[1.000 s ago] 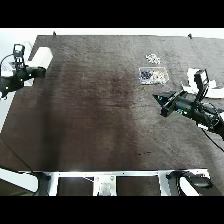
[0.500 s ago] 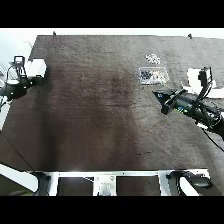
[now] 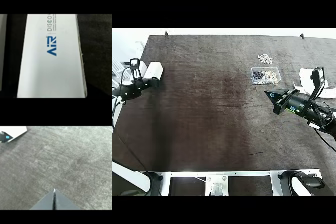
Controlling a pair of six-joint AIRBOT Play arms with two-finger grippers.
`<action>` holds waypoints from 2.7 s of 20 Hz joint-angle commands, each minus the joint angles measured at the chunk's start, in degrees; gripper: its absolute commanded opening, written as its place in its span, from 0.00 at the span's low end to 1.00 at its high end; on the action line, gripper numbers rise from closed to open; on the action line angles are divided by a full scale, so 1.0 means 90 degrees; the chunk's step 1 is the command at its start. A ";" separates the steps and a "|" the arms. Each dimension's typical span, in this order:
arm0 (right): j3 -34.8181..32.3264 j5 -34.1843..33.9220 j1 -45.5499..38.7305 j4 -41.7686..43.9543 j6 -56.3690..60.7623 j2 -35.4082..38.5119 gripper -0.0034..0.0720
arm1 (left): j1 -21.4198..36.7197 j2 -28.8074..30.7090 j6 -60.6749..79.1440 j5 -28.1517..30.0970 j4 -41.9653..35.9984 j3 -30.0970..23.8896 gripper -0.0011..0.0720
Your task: Fold the box and place the chain.
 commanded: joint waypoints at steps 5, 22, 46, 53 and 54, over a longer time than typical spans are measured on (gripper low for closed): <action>-0.0002 0.0002 0.0002 0.0002 -0.0002 -0.0005 0.06 | 0.0000 -0.0058 0.0318 0.0041 -0.0158 0.0034 0.61; 0.0000 0.0027 0.0022 0.0005 0.0000 0.0005 0.48 | 0.0022 0.0318 0.0262 -0.0357 0.0323 0.0034 1.00; -0.1299 -0.2074 0.0012 -0.1030 -0.0027 0.2154 0.06 | -0.3157 0.6569 0.3305 -0.0481 -0.2057 -0.4473 0.03; -0.2735 -0.2164 0.0007 -0.1008 -0.0022 0.3286 0.06 | -0.3232 0.6666 0.7417 -0.1530 -0.6732 -0.6693 0.04; -0.2788 -0.2164 0.0007 -0.1010 -0.0022 0.3296 0.06 | -0.3232 0.6666 0.7516 -0.1518 -0.6790 -0.6819 0.04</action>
